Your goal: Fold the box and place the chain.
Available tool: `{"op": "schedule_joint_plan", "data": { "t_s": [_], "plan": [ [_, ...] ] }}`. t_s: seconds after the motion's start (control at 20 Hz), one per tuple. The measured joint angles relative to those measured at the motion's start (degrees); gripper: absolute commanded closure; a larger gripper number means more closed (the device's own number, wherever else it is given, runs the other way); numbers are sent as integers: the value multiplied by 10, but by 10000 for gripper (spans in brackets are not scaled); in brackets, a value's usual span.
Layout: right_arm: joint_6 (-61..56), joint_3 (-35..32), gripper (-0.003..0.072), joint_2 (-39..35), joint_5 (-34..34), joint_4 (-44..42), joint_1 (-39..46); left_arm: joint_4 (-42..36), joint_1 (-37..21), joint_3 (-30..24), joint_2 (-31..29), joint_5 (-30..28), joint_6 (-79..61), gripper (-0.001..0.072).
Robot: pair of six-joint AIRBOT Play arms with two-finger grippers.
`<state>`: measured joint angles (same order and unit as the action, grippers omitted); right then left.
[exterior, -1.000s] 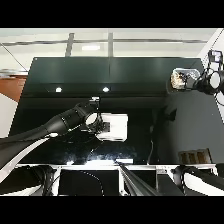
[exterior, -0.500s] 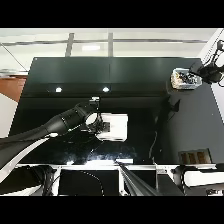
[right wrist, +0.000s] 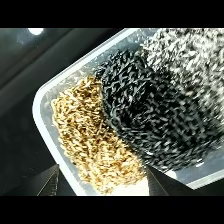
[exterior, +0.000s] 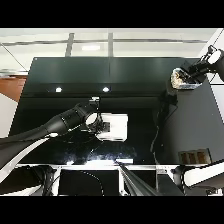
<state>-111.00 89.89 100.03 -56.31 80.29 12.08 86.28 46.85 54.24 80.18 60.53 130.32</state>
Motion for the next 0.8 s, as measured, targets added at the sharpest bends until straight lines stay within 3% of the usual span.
{"op": "schedule_joint_plan", "data": {
  "t_s": [0.15,0.2,0.8],
  "plan": [
    [-37,2,85,4,-2,-16,0,0,0,0,0,0,0,681],
    [-49,3,140,5,-3,-19,0,0,0,0,0,0,0,681],
    [-159,4,144,37,29,-45,0,0,0,0,0,0,0,681]
  ]
}}
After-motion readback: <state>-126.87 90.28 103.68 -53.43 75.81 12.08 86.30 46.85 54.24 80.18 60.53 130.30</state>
